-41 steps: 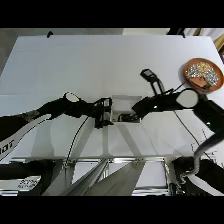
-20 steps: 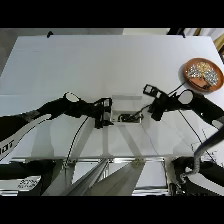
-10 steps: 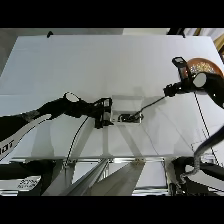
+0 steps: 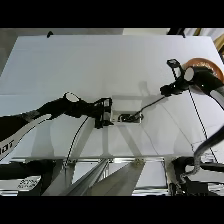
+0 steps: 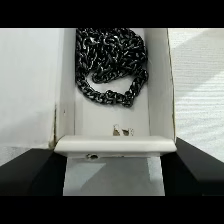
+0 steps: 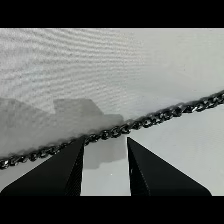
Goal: Fold the box and place the chain.
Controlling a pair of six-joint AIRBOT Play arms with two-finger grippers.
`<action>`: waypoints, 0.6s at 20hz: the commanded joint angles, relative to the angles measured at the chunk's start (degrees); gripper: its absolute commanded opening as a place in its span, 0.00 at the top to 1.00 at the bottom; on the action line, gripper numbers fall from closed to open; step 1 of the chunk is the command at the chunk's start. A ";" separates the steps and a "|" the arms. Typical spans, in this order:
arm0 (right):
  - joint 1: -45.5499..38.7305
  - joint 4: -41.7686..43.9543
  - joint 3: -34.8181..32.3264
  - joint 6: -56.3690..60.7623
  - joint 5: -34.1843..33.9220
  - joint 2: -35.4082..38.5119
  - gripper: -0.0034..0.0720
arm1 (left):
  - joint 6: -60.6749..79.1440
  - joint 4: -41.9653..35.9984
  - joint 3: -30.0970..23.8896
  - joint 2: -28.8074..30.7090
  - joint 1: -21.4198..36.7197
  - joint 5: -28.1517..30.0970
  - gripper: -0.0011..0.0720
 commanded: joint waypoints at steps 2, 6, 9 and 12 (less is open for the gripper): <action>0.22 -0.44 0.22 2.38 1.16 -0.90 0.56 | 0.02 0.02 0.02 0.04 0.04 0.02 0.79; 0.22 -0.22 0.22 2.95 2.03 -2.49 0.56 | 0.02 0.02 0.02 0.04 0.04 0.02 0.79; 0.22 -0.22 0.22 2.95 1.84 -2.95 0.61 | 0.02 0.02 0.02 0.04 0.04 0.02 0.79; 0.22 -0.17 0.22 2.95 1.84 -4.04 0.67 | 0.02 0.02 0.02 0.04 0.04 0.02 0.79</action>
